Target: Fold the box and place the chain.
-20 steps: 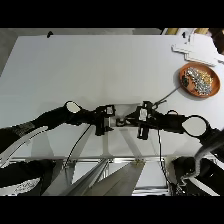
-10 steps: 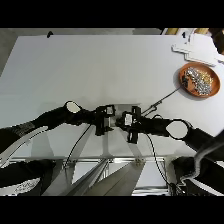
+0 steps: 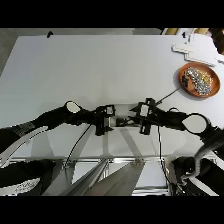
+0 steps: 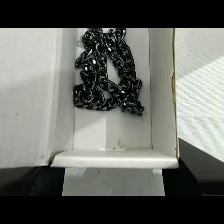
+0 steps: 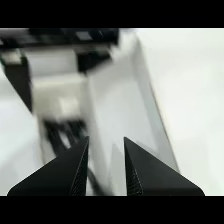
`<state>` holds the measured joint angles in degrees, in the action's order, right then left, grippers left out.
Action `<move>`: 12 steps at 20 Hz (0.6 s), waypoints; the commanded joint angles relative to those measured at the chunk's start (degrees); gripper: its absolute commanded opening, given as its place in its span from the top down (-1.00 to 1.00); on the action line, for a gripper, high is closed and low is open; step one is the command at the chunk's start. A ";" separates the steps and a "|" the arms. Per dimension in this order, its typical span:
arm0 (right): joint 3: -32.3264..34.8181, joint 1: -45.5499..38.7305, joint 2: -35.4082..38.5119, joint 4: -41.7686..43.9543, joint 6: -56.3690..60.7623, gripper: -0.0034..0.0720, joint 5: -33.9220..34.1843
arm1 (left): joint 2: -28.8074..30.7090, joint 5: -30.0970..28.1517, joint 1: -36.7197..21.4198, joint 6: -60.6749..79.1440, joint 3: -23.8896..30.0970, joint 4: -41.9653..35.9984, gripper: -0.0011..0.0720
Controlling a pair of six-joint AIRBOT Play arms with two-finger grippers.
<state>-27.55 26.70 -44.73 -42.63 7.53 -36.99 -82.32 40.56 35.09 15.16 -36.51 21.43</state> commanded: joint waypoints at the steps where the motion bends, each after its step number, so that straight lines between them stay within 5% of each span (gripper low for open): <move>1: 0.00 -9.81 1.51 -9.14 -0.09 0.32 -8.90 | -0.02 -0.02 0.00 0.02 -0.02 0.00 0.28; 4: 0.48 -15.06 0.02 -16.11 -0.96 0.32 -10.25 | -0.02 -0.04 0.00 0.00 -0.02 0.00 0.28; 12: 1.14 -14.25 -10.05 -12.28 -11.15 0.32 -12.92 | -0.02 -0.02 0.00 0.00 -0.02 0.00 0.28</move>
<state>-26.50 11.84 -51.77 -55.79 -0.27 -48.82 -82.32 40.56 35.09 15.14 -36.51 21.43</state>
